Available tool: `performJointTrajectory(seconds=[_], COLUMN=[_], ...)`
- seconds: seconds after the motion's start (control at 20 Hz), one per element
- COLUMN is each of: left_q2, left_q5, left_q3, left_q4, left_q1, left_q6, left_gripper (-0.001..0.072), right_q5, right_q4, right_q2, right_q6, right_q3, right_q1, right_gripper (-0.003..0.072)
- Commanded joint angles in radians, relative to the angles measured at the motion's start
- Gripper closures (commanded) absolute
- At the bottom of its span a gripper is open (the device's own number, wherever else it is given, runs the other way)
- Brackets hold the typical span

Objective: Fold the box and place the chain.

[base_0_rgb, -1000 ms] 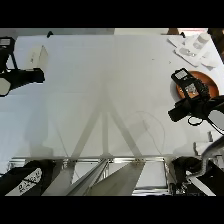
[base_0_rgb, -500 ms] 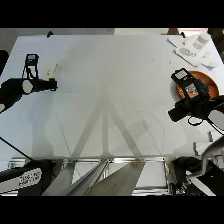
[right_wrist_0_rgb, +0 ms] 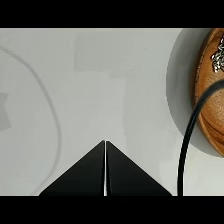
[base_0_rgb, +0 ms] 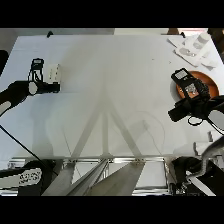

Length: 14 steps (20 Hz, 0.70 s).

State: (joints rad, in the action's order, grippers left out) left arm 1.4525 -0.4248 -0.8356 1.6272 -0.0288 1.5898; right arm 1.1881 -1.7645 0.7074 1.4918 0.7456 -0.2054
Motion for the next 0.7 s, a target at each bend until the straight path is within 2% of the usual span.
performJointTrajectory(seconds=[0.0, 0.05, 0.3, 0.45, 0.65], left_q2=[0.000, -0.004, -0.096, -0.221, -0.441], left_q5=[-0.030, -0.044, -0.137, -0.171, -0.217], left_q3=[0.000, 0.000, 0.000, 0.000, 0.000], left_q4=[0.005, 0.005, 0.007, 0.008, 0.003], left_q1=[-0.001, -0.001, -0.001, -0.001, -0.001], left_q6=[-0.023, -0.023, -0.080, -0.138, -0.153], left_gripper=[0.0072, 0.0004, 0.0009, 0.0009, 0.0011], right_q5=[0.000, 0.000, 0.000, 0.000, 0.000], right_q4=[0.000, 0.000, 0.000, 0.000, 0.000], right_q2=[-0.001, -0.001, -0.001, -0.001, -0.001], right_q6=[0.000, 0.000, 0.000, 0.000, 0.000], right_q3=[0.001, 0.001, 0.001, 0.001, 0.001], right_q1=[0.000, 0.000, 0.000, 0.000, 0.000], right_gripper=[0.0675, 0.0675, 0.0675, 0.0675, 0.0675])
